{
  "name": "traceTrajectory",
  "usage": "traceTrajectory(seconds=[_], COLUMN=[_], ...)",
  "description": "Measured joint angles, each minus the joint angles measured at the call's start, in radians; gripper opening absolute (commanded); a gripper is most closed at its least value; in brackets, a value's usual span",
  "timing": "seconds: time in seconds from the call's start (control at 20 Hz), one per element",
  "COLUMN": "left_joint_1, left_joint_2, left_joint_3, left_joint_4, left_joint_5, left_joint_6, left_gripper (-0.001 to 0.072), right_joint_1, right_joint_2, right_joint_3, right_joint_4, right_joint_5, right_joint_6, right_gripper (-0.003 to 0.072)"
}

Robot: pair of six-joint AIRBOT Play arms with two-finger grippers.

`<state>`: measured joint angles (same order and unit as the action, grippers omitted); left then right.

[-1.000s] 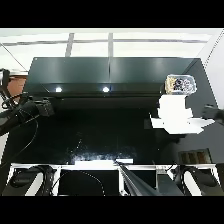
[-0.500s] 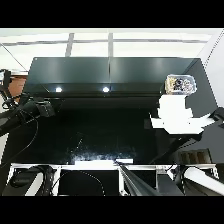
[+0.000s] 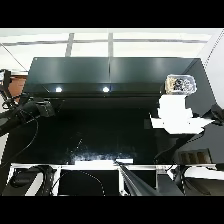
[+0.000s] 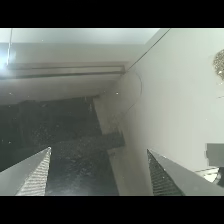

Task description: Fold the box and place the chain.

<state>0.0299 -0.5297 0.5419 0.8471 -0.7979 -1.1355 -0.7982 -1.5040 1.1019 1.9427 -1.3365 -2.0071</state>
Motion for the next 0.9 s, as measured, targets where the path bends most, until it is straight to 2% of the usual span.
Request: traceTrajectory(seconds=[0.1,0.35,0.55,0.75,0.9], left_joint_1=[0.0,0.0,0.0,0.0,0.0], left_joint_2=[0.0,0.0,0.0,-0.002,-0.013], left_joint_3=[0.0,0.0,0.0,-0.001,-0.009], left_joint_4=[0.0,0.0,0.0,-0.004,-0.007], left_joint_5=[0.0,0.002,0.003,-0.007,-0.02], left_joint_6=[0.0,0.002,0.002,-0.006,-0.055], left_gripper=[0.0709,0.0708,0.0708,0.0707,0.0707], right_joint_1=[-0.001,0.014,0.093,0.243,0.389], right_joint_2=[-0.005,0.013,0.093,0.219,0.349], right_joint_3=[0.01,0.018,-0.016,-0.114,-0.241], right_joint_4=[-0.006,0.01,0.089,0.186,0.263], right_joint_5=[-0.038,-0.135,-0.142,-0.081,0.051], right_joint_6=[-0.006,-0.01,-0.013,-0.011,0.062], right_gripper=[0.0029,0.0028,0.0029,0.0028,0.0028])
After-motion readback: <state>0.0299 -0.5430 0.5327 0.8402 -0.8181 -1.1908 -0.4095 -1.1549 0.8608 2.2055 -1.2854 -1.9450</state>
